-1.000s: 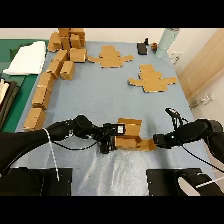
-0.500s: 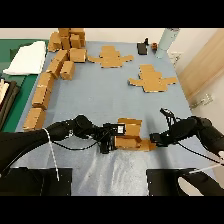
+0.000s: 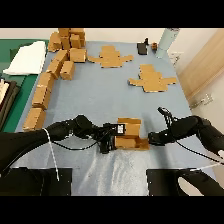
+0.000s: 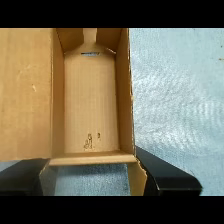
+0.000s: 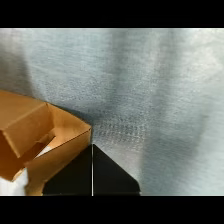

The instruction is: Fold the box.

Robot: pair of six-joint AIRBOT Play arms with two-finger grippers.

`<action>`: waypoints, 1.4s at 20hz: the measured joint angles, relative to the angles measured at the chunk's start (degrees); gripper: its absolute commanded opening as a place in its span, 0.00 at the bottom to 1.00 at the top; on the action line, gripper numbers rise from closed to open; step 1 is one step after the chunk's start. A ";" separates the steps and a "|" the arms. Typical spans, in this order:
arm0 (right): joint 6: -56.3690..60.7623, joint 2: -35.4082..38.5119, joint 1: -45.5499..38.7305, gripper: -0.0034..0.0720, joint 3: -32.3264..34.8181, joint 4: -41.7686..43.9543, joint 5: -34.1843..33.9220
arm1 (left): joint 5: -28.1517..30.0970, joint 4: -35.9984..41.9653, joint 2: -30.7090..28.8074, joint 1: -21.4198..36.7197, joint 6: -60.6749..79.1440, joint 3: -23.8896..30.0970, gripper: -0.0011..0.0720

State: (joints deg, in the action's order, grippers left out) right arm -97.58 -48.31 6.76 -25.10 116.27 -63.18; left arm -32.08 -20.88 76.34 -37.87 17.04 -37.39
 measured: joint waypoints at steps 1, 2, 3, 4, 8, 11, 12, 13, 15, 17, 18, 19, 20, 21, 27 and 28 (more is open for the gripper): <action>-0.35 0.70 0.17 0.05 -0.07 0.87 -0.13 | 0.02 0.02 -0.02 0.00 -0.04 0.00 0.66; -0.33 1.33 0.02 0.05 -0.07 0.07 -0.79 | 0.00 0.02 0.00 0.02 -0.04 0.00 0.66; -0.22 1.77 -0.02 0.05 -0.02 -0.50 -1.51 | 0.00 0.02 -0.02 0.00 -0.04 0.00 0.66; -0.26 2.27 0.07 0.05 -0.07 0.09 -1.79 | 0.00 0.04 0.00 0.00 -0.07 0.00 0.66; -0.07 3.23 0.04 0.21 -0.04 0.48 -2.95 | 0.00 0.04 -0.02 0.02 -0.07 0.00 0.66; 0.00 3.45 0.85 0.38 -0.04 1.84 -2.99 | 0.00 0.07 0.00 0.02 -0.07 0.00 0.66; 0.02 3.52 1.01 0.38 -0.04 2.25 -2.78 | 0.02 0.07 -0.02 0.00 -0.07 0.00 0.66; 0.00 3.56 1.18 0.38 -0.04 2.62 -2.67 | 0.00 0.07 0.00 0.00 -0.09 0.00 0.66; 0.02 3.58 1.40 0.38 -0.04 3.04 -2.54 | 0.02 0.07 -0.02 0.00 -0.09 0.00 0.66; 0.02 3.61 1.53 0.38 -0.31 3.39 -2.38 | 0.00 0.07 -0.02 0.00 -0.09 0.00 0.66; 0.02 3.61 1.57 0.38 -0.66 3.52 -2.38 | 0.02 0.07 -0.02 0.02 -0.09 0.00 0.66; 0.02 3.61 1.57 0.38 -1.14 3.67 -2.29 | 0.02 0.07 0.00 0.02 -0.09 0.00 0.66; 0.02 3.61 1.57 0.38 -1.60 3.82 -2.25 | 0.00 0.07 -0.02 0.02 -0.09 0.00 0.66; 0.00 3.61 1.64 0.38 -1.97 4.24 -2.23 | 0.02 0.09 -0.02 0.02 -0.09 0.00 0.66; 0.04 3.56 4.55 0.48 -2.69 6.49 -0.31 | 0.02 0.09 0.00 0.00 -0.09 0.00 0.66; 0.07 3.39 5.05 0.63 -2.71 6.71 0.02 | 0.00 0.09 -0.02 0.02 -0.09 0.00 0.66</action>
State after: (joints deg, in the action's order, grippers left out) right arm -97.51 -44.93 11.81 -27.81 122.98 -63.16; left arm -32.08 -20.80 76.31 -37.85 16.95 -37.39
